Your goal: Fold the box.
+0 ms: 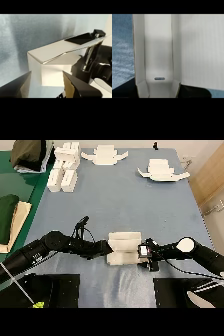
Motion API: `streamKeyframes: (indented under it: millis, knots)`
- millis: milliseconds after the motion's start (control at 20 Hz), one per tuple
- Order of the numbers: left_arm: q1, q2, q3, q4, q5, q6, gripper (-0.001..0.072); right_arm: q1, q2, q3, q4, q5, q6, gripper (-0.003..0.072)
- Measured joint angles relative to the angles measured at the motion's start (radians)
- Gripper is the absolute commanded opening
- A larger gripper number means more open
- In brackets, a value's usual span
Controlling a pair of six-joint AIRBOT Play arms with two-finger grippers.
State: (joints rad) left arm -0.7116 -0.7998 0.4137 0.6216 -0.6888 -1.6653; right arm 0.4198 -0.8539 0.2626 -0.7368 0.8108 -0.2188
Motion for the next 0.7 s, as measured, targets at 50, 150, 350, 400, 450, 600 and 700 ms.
streamKeyframes:
  millis: [50, 150, 350, 400, 450, 600, 700]
  knots:
    - [0.000, -0.002, 0.000, -0.007, 0.007, 0.006, 0.0569, 0.000, 0.000, 0.000, 0.000, 0.000, 0.000, 0.0460]
    - [0.000, -0.010, 0.000, -0.021, 0.018, 0.008, 0.0567, 0.000, 0.000, 0.000, 0.000, 0.000, 0.000, 0.0460]
    - [-0.048, -0.061, 0.031, 0.049, 0.032, -0.100, 0.0567, 0.000, 0.000, 0.000, 0.000, 0.000, 0.000, 0.0460]
    - [-0.072, -0.081, 0.053, 0.093, 0.031, -0.146, 0.0567, 0.000, 0.000, 0.000, 0.000, 0.000, 0.000, 0.0460]
    - [-0.098, -0.101, 0.076, 0.138, 0.028, -0.191, 0.0567, 0.000, 0.000, 0.000, 0.000, 0.000, 0.000, 0.0460]
    - [-0.187, -0.172, 0.155, 0.295, 0.013, -0.362, 0.0566, 0.000, 0.000, 0.000, 0.000, 0.000, 0.000, 0.0460]
    - [-0.241, -0.221, 0.194, 0.387, -0.008, -0.478, 0.0548, 0.000, 0.000, 0.000, 0.000, 0.000, 0.000, 0.0460]
